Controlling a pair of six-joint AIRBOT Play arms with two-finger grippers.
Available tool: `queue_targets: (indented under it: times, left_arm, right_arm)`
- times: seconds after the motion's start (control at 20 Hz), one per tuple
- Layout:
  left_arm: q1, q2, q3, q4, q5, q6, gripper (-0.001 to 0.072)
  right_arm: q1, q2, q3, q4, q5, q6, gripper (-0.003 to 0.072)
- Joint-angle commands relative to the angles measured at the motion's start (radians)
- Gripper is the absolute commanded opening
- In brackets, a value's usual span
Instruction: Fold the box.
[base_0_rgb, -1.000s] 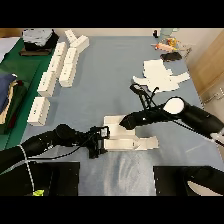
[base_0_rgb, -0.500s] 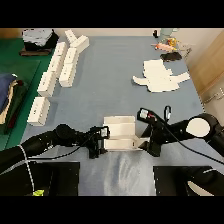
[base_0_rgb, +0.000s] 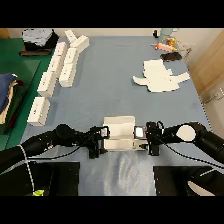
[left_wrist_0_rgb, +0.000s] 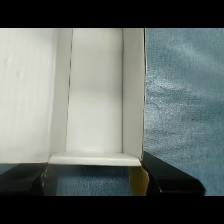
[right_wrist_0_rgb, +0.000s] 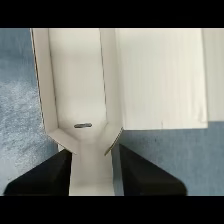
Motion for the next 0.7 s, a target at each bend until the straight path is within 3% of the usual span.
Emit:
queue_targets:
  times: [0.0,0.2,0.45,0.5,0.65]
  left_arm:
    - [0.001,0.000,0.001,0.000,0.000,0.001,0.0523]
    - [0.001,0.000,0.001,0.000,0.000,0.000,0.0522]
    - [0.001,0.000,0.001,0.000,0.000,0.000,0.0523]
    - [0.001,0.000,0.001,0.000,0.000,0.000,0.0523]
    - [0.001,0.000,0.001,0.000,0.000,0.000,0.0522]
  right_arm:
    - [0.001,-0.023,-0.006,0.116,-0.012,-0.096,0.0316]
    - [0.002,-0.023,-0.006,0.174,0.003,-0.095,0.0214]
    - [0.002,-0.029,-0.006,0.193,0.000,-0.096,0.0221]
    - [0.002,-0.036,-0.006,0.196,0.000,-0.096,0.0244]
    - [0.002,-0.072,-0.006,0.241,-0.001,-0.124,0.0592]
